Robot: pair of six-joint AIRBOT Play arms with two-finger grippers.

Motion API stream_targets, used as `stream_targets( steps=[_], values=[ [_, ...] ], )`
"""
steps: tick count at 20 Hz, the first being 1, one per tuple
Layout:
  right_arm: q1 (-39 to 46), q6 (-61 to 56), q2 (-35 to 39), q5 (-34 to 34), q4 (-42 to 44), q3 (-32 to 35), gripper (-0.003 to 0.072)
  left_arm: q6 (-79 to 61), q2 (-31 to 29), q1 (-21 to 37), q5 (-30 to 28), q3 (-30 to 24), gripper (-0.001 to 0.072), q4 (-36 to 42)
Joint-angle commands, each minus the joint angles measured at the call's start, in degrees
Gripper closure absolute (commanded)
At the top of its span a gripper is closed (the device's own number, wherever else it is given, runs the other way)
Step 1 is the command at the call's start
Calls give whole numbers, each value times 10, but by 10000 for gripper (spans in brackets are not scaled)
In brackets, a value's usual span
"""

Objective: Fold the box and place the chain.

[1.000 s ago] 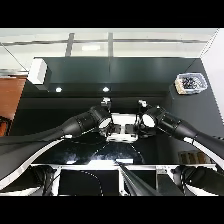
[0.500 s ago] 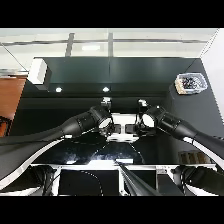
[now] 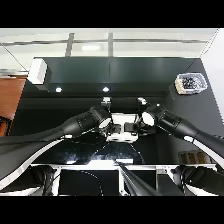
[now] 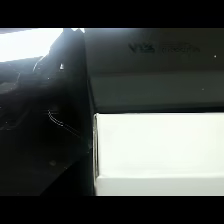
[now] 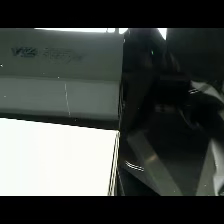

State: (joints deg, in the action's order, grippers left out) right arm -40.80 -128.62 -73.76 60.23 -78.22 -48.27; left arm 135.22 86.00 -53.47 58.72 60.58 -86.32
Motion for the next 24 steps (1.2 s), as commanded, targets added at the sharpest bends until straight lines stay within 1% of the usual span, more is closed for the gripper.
stream_targets(
  steps=[1,3,5,8,9,13,14,15,16,18,20,22,24],
  values=[
    [-3,0,0,37,-31,-9,483,0,0,0,0,0,686,0],
    [-4,-4,0,36,-39,-9,486,0,0,0,0,0,685,0],
    [-4,-6,0,34,-39,-9,564,0,0,0,0,0,686,0],
    [-4,-9,-5,29,-35,-9,569,0,0,0,0,0,686,0],
    [-5,-8,-7,30,-33,-9,676,0,0,0,0,0,686,0],
    [-16,-8,-10,21,-39,-9,681,0,0,0,0,0,686,0],
    [-16,-8,-10,19,-40,-9,672,0,0,0,0,0,686,0],
    [-13,-9,-10,19,-40,-9,608,0,0,0,0,0,686,0],
    [-9,-9,-9,19,-39,-9,408,0,0,0,0,0,686,0],
    [-2,-2,0,30,-40,-9,396,0,0,0,0,0,686,0],
    [1,23,30,31,-37,-10,397,0,0,0,0,0,686,0],
    [1,47,85,39,-40,-10,397,0,0,0,0,0,686,0],
    [3,59,158,42,-47,-10,397,0,0,0,0,0,686,0]
  ],
)
